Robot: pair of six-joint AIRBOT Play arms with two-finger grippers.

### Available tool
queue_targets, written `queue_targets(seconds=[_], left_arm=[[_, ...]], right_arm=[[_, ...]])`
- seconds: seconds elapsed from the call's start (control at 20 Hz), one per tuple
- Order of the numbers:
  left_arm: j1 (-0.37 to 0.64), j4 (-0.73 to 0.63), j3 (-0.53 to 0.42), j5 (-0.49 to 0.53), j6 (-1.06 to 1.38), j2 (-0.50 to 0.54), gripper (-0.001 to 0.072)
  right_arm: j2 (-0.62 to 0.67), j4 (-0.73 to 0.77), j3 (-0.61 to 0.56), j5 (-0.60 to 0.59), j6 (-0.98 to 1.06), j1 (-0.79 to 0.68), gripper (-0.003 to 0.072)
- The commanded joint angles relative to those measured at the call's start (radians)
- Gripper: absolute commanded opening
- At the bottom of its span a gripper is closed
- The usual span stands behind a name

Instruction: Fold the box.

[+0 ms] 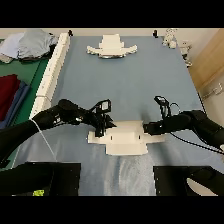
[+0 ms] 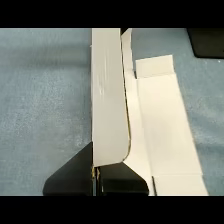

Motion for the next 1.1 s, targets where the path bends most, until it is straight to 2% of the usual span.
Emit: queue_targets(seconds=[0.0, 0.35, 0.55, 0.75, 0.9, 1.05], left_arm=[[-0.063, -0.022, -0.037, 0.082, 0.024, 0.004, 0.0010], [-0.074, -0.017, -0.042, 0.098, 0.007, 0.023, 0.0010], [-0.074, 0.029, -0.044, 0.186, 0.006, 0.136, 0.0010], [-0.074, 0.031, -0.106, 0.204, 0.007, 0.238, 0.0010], [-0.076, 0.030, -0.176, 0.306, 0.017, 0.303, 0.0009], [-0.076, 0.018, -0.200, 0.323, 0.026, 0.314, 0.0010]], right_arm=[[0.000, 0.000, 0.000, 0.000, 0.000, 0.000, 0.0000], [0.000, -0.008, 0.000, -0.008, 0.000, 0.000, 0.0000], [0.000, -0.114, 0.015, -0.004, 0.065, 0.000, 0.0000], [0.000, -0.273, 0.082, -0.005, 0.203, 0.000, 0.0001], [0.000, -0.277, 0.116, -0.001, 0.203, 0.000, 0.0000], [0.000, -0.277, 0.117, 0.005, 0.219, 0.000, 0.0000]])
